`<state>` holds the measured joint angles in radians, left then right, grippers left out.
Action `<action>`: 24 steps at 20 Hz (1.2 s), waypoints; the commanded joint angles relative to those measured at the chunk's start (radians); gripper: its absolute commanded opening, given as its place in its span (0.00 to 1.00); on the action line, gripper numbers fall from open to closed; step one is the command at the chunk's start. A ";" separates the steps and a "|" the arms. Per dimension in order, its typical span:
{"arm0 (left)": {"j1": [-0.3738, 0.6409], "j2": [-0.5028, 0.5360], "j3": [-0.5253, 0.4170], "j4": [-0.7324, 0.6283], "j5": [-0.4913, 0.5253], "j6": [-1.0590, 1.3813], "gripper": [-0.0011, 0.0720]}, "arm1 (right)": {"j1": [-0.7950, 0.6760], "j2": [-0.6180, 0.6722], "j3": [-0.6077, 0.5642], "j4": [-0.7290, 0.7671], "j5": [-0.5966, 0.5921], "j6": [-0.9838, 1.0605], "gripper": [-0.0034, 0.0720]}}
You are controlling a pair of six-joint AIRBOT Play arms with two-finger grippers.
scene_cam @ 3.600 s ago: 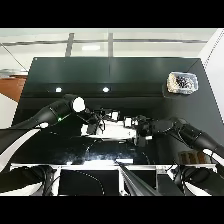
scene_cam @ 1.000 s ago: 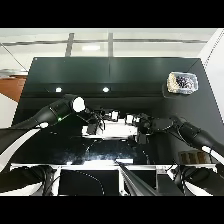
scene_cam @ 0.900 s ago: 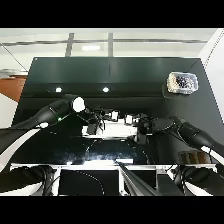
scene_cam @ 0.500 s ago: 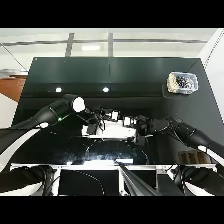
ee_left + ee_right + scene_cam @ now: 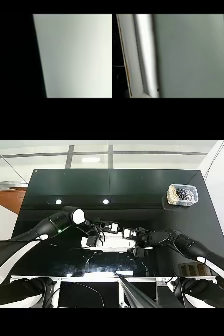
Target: Fold the box and place the chain.
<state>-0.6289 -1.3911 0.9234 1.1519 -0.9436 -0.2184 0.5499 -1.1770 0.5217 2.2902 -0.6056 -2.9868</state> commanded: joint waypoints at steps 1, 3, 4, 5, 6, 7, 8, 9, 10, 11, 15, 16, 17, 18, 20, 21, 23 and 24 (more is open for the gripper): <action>0.000 0.000 0.000 -0.008 -0.003 0.000 0.07 | 0.001 -0.001 -0.001 -0.002 -0.001 0.000 0.59; 0.000 0.000 0.000 -0.007 -0.003 -0.035 0.33 | 0.001 -0.001 -0.001 -0.002 0.000 0.000 0.58; 0.000 0.001 0.000 0.002 -0.004 -0.069 0.50 | 0.001 -0.001 -0.001 -0.002 0.000 0.001 0.58; 0.000 0.003 0.000 0.022 -0.004 -0.107 0.66 | 0.001 -0.001 -0.001 -0.002 -0.001 0.001 0.59; 0.000 0.005 0.001 0.050 -0.005 -0.156 0.83 | 0.001 -0.001 -0.001 -0.002 0.000 0.001 0.59; 0.000 0.008 0.001 0.087 -0.008 -0.208 0.96 | 0.001 -0.001 -0.001 -0.002 -0.001 0.001 0.59; 0.000 0.015 0.001 0.131 -0.014 -0.262 0.98 | 0.001 -0.001 -0.001 -0.002 -0.001 0.001 0.59; 0.001 0.024 0.001 0.167 -0.023 -0.312 0.98 | 0.001 -0.001 -0.001 -0.002 -0.001 0.001 0.59; 0.006 0.037 0.001 0.195 -0.038 -0.366 0.98 | 0.001 -0.001 -0.001 -0.002 -0.001 0.001 0.59; 0.019 0.056 0.001 0.208 -0.067 -0.415 0.98 | 0.001 -0.001 -0.001 -0.002 -0.001 0.001 0.59; 0.136 0.156 0.000 0.193 -0.149 -0.550 0.98 | 0.001 -0.001 -0.001 -0.002 -0.001 0.001 0.59; 0.177 0.185 -0.002 0.179 -0.169 -0.597 0.97 | 0.001 -0.001 -0.001 -0.002 -0.001 0.001 0.59; 0.220 0.210 -0.004 0.148 -0.202 -0.658 0.76 | 0.000 -0.001 -0.001 -0.002 0.000 0.001 0.59; 0.262 0.229 -0.009 0.088 -0.255 -0.698 0.19 | 0.001 -0.001 -0.001 -0.002 -0.001 0.001 0.59; 0.342 0.268 -0.049 -0.142 -0.383 -0.597 0.05 | 0.001 -0.001 -0.001 -0.002 0.000 0.001 0.59; 0.364 0.297 -0.087 -0.236 -0.397 -0.592 0.05 | 0.001 -0.001 -0.001 -0.002 -0.001 0.001 0.59; 0.365 0.360 -0.192 -0.381 -0.372 -0.548 0.05 | 0.001 -0.001 -0.001 -0.002 -0.001 0.001 0.59; 0.357 0.388 -0.249 -0.457 -0.324 -0.540 0.05 | 0.001 -0.001 -0.001 -0.002 -0.001 0.001 0.59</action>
<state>-0.3004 -1.0786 0.7868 0.9546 -1.2686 -0.7906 0.5499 -1.1774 0.5217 2.2887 -0.6064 -2.9860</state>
